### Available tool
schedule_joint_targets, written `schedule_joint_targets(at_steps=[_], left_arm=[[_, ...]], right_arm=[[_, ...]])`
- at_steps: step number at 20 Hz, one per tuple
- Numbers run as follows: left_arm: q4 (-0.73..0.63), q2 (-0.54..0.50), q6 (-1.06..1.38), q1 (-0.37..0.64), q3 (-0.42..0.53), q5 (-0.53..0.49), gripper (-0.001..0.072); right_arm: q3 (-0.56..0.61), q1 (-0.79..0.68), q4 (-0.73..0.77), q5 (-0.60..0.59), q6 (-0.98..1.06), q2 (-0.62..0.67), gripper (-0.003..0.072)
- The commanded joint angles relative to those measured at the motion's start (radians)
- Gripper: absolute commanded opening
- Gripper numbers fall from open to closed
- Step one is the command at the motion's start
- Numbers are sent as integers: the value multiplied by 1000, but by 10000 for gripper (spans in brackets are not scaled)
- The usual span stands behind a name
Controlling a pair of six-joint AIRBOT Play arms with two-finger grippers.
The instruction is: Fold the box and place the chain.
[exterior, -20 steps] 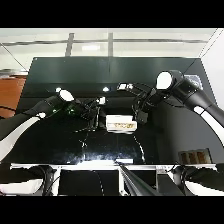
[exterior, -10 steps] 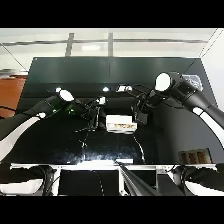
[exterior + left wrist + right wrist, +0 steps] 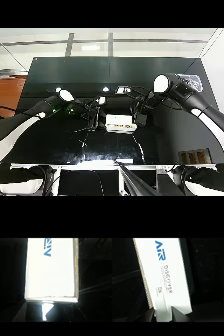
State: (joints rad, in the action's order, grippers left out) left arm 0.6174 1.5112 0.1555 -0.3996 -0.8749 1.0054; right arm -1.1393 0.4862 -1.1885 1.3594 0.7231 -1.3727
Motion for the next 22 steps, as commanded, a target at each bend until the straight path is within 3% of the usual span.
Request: schedule_joint_targets(at_steps=[1, 6, 7, 22], left_arm=[[0, 1, 1, -1, 1, 0, 459], [0, 1, 1, -1, 1, 0, 458], [0, 1, 1, -1, 1, 0, 458], [0, 1, 1, -1, 1, 0, 459]], right_arm=[[0, 1, 1, 6, 0, 0, 226], [0, 1, 1, 10, 0, 0, 229], [0, 1, 1, 10, 0, 0, 275], [14, 23, -20, 8, 14, -2, 275]])
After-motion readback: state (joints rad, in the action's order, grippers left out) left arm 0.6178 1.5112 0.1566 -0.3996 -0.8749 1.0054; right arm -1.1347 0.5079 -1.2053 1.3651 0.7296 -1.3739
